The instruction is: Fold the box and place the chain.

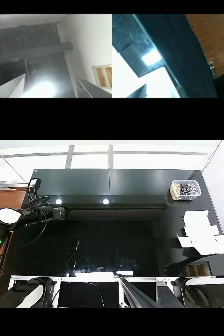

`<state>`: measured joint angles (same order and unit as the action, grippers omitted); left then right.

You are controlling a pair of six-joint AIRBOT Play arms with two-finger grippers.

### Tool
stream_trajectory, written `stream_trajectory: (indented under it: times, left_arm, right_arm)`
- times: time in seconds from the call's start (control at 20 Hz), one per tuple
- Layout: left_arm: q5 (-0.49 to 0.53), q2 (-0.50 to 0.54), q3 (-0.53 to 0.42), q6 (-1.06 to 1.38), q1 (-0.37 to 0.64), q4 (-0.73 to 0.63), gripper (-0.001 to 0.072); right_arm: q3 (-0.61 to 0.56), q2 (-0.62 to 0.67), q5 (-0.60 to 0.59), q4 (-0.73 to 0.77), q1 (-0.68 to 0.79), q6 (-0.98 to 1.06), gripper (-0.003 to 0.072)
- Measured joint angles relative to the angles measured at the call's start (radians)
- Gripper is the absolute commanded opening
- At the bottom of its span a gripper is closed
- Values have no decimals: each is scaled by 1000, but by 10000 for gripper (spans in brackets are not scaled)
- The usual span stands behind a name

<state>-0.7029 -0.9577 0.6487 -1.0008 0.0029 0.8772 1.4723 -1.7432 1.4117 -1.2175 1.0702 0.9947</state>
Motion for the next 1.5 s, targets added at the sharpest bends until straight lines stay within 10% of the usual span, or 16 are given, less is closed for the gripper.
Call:
stream_trajectory:
  times: [0.05, 0.85, 1.5]
  left_arm:
    - [0, 0, 0, 0, 0, 0, 708]
    - [7, -1, 6, -10, 0, -13, 708]
    - [-169, -13, 6, -42, -83, -83, 708]
  right_arm:
    - [1, -1, 6, 5, 0, -2, 12]
    - [-275, 303, -7, 296, -280, -13, 16]
    - [-1120, 975, -805, 983, -1080, -217, 16]
